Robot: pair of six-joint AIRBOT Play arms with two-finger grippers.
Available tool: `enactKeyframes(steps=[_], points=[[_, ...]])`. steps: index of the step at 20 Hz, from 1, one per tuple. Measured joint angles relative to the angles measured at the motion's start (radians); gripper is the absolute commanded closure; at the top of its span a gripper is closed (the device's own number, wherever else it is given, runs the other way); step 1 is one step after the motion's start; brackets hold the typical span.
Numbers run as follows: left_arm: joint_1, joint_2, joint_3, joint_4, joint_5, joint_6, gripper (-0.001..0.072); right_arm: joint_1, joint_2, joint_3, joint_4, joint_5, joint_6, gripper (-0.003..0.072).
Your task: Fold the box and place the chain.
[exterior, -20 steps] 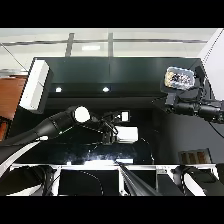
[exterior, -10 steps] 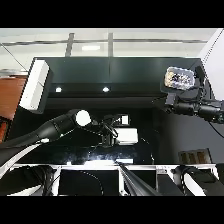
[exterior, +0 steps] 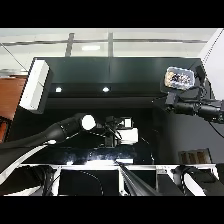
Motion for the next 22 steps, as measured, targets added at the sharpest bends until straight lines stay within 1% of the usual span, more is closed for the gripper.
enactKeyframes(steps=[1, 2, 3, 4, 6, 8, 9, 10, 12, 14, 17, 19, 21, 22], points=[[-0.008, -0.007, 0.0, 0.0, 0.017, 0.0, 0.0101, 0.0, 0.0, 0.0, 0.0, -0.002, 0.0, 0.0643], [-0.014, -0.013, 0.0, 0.0, 0.03, 0.0, 0.0271, 0.0, 0.0, 0.0, 0.0, -0.006, 0.0, 0.0643], [-0.017, -0.015, 0.001, -0.002, 0.04, 0.0, 0.0417, 0.0, 0.0, 0.0, 0.0, -0.013, 0.0, 0.0644], [-0.014, -0.016, 0.001, -0.002, 0.042, -0.004, 0.0433, 0.0, 0.0, 0.0, 0.0, -0.019, 0.0, 0.0643], [0.009, -0.007, 0.001, 0.005, 0.032, -0.008, 0.0433, 0.0, 0.0, 0.0, 0.0, -0.03, 0.0, 0.0643], [0.061, 0.014, 0.001, 0.021, 0.002, -0.053, 0.0433, 0.0, 0.0, 0.0, 0.0, -0.037, 0.0, 0.0643], [0.101, 0.029, 0.001, 0.047, -0.043, -0.092, 0.0433, 0.0, 0.0, 0.0, 0.0, -0.04, 0.0, 0.0643], [0.143, 0.046, 0.001, 0.076, -0.067, -0.136, 0.0433, 0.0, 0.0, 0.0, 0.0, -0.043, 0.0, 0.0643], [0.252, 0.086, 0.001, 0.157, -0.131, -0.241, 0.0433, 0.0, 0.0, 0.0, 0.0, -0.047, 0.0, 0.0644], [0.388, 0.134, -0.003, 0.234, -0.209, -0.355, 0.0432, 0.0, 0.0, 0.0, 0.0, -0.05, 0.0, 0.0643], [0.632, 0.217, -0.034, 0.308, -0.296, -0.487, 0.0432, 0.0, 0.0, 0.0, -0.001, -0.051, 0.0, 0.0643], [0.823, 0.269, -0.07, 0.331, -0.327, -0.561, 0.0432, 0.0, 0.0, 0.0, -0.001, -0.052, -0.006, 0.0644], [1.0, 0.301, -0.099, 0.349, -0.351, -0.615, 0.0432, 0.0, 0.0, 0.0, -0.004, -0.053, -0.011, 0.0644], [1.07, 0.31, -0.108, 0.355, -0.365, -0.628, 0.0432, 0.0, 0.0, 0.0, -0.004, -0.056, -0.013, 0.0644]])
